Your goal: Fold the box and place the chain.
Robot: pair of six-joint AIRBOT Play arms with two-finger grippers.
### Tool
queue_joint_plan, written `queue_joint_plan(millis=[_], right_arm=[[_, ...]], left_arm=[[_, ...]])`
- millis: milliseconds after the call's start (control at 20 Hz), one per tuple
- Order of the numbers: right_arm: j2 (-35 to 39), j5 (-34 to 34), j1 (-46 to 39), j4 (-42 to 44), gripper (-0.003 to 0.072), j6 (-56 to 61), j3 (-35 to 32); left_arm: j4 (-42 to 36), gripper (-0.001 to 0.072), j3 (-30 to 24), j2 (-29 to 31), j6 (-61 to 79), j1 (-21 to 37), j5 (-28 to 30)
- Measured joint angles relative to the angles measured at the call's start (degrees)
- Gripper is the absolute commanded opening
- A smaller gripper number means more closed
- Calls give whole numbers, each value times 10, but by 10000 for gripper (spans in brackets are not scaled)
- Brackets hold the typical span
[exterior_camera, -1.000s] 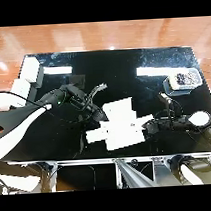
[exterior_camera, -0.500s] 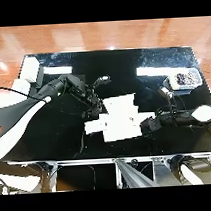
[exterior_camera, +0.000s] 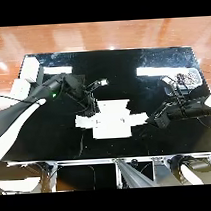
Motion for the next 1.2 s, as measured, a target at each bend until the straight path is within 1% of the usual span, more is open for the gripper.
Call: queue_joint_plan(millis=[200, 350, 450, 500, 700, 1000, 1200], right_arm=[[0, -27, 1, 18, 602, -2, 6], [0, -38, 4, 29, 602, -7, 7], [0, -42, 5, 30, 603, -16, 7], [0, -44, 6, 31, 603, -20, 7], [0, -54, 17, 28, 604, -27, 7], [0, -67, 37, -2, 603, -51, 7], [0, -70, 50, -12, 603, -134, -1]], left_arm=[[5, 17, -75, 58, 8, -2, -67], [7, 20, -103, 76, 10, -3, -91], [7, 23, -111, 82, 10, -3, -100], [7, 42, -114, 83, 10, -4, -101], [7, 17, -119, 86, 12, -4, -102], [10, 15, -120, 91, 107, -6, -89], [16, 16, -120, 92, 141, -9, -92]])
